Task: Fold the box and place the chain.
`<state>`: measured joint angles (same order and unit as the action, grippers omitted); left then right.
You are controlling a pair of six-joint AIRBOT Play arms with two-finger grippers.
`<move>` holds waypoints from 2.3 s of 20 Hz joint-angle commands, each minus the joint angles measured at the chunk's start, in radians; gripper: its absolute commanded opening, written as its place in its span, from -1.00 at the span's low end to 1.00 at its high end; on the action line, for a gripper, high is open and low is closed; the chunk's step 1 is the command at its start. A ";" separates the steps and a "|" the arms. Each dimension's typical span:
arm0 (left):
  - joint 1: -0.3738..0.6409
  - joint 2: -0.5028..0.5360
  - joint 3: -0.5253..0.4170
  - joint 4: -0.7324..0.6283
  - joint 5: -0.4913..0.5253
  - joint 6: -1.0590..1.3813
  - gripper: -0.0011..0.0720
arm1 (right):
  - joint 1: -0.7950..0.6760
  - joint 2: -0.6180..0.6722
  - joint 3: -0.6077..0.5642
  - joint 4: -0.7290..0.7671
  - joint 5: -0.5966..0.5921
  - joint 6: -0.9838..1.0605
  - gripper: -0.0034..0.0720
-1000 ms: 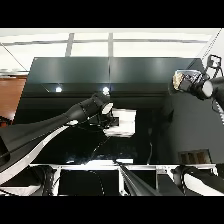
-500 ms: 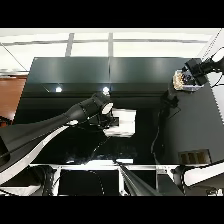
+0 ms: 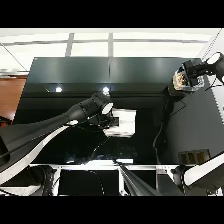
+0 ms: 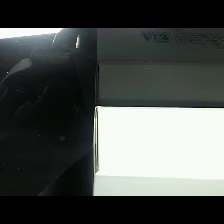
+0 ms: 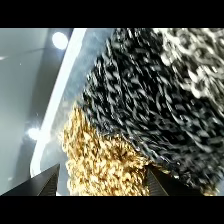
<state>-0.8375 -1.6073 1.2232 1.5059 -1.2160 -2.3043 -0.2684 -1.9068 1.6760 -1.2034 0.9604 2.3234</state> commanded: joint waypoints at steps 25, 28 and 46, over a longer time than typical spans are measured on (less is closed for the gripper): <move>-0.001 0.000 0.000 0.000 -0.001 0.000 -0.89 | -0.169 0.662 0.431 0.446 0.301 -0.917 -0.88; -0.001 0.000 0.000 0.000 -0.002 0.000 -0.90 | -0.171 0.716 0.430 0.490 0.376 -0.967 -0.88; -0.001 0.000 0.000 0.000 -0.028 0.000 -0.90 | 0.220 0.795 0.297 0.598 0.710 -0.983 -0.88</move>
<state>-0.8383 -1.6073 1.2236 1.5059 -1.2419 -2.3043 -0.1356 -1.1168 1.9827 -0.5797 1.6661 1.3346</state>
